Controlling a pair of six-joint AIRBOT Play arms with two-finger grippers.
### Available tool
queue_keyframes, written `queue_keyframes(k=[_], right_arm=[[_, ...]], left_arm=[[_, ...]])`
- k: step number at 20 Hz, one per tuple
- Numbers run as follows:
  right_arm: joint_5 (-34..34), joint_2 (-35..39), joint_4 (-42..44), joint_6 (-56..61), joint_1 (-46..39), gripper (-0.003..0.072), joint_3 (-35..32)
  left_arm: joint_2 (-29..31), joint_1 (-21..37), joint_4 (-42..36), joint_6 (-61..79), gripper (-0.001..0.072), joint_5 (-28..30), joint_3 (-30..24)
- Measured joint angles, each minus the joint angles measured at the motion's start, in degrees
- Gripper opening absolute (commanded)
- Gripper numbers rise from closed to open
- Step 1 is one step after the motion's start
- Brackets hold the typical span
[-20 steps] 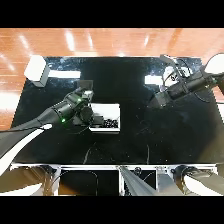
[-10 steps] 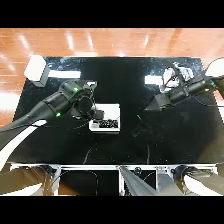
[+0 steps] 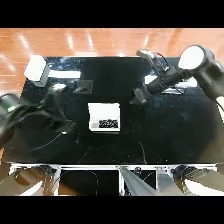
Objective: Fold the box and place the chain.
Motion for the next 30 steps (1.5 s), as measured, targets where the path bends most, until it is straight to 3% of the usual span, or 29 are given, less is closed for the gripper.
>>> queue_keyframes(k=[4, 9, 19, 30], right_arm=[[0.2, -12.5, -1.7, 0.5, 3.4, 0.067, 13.2], [1.4, -22.5, -2.4, -3.2, 10.1, 0.0671, 21.6], [10.4, -23.5, -2.7, -6.6, 16.6, 0.0671, 23.8], [11.9, -21.3, -6.6, -8.3, 20.7, 0.0669, 20.3]], left_arm=[[7.8, 6.3, -1.7, -2.3, 0.0558, -5.3, -4.8], [7.8, 8.9, -3.1, -2.8, 0.0558, -11.0, -6.3], [3.5, 9.5, -5.6, -0.3, 0.0558, -14.1, -6.7], [3.3, 9.5, -7.3, 0.0, 0.0558, -15.3, -6.7]])
